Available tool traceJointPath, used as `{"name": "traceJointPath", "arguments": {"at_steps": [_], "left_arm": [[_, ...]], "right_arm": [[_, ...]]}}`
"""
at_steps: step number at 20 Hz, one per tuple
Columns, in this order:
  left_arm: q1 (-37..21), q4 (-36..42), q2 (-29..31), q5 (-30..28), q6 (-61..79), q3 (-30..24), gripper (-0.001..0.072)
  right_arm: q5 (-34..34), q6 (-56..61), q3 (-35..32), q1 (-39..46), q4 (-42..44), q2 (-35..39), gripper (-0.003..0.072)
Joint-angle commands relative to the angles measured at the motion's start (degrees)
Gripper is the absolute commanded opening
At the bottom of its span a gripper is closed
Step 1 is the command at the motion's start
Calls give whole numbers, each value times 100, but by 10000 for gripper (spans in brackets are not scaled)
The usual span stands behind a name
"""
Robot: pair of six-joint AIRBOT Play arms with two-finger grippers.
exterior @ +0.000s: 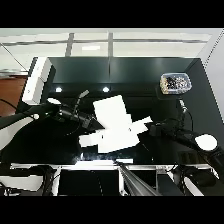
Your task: Fold the box and place the chain.
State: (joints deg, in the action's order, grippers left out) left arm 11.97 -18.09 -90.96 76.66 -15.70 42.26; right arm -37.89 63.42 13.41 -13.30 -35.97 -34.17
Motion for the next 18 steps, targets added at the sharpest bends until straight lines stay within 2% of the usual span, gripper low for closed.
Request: {"name": "traceJointPath", "arguments": {"at_steps": [1, 5, 6, 7, 9, 12, 14, 18], "left_arm": [[131, -767, -4, -107, -289, 251, 438], [168, -901, -4, -273, -337, 291, 330], [168, -911, -4, -321, -337, 291, 329], [168, -914, -4, -367, -337, 291, 252], [168, -911, -4, -481, -358, 291, 169], [170, -911, -4, -518, -415, 291, 156], [168, -911, -4, -553, -413, 291, 48], [155, -691, -4, -595, -413, 304, 33]], "right_arm": [[-70, 2, 0, -2, -7, 4, 37], [-70, 2, 0, -2, -55, 4, 37], [-70, 2, 0, -2, -55, 4, 37], [-74, 2, 0, -2, -55, 4, 37], [-76, 2, 0, -2, -61, 4, 37], [-76, 2, 0, -2, -72, 4, 37], [-85, 2, 0, -2, -72, 4, 38], [-328, 2, 0, 0, -35, 4, 46]]}}
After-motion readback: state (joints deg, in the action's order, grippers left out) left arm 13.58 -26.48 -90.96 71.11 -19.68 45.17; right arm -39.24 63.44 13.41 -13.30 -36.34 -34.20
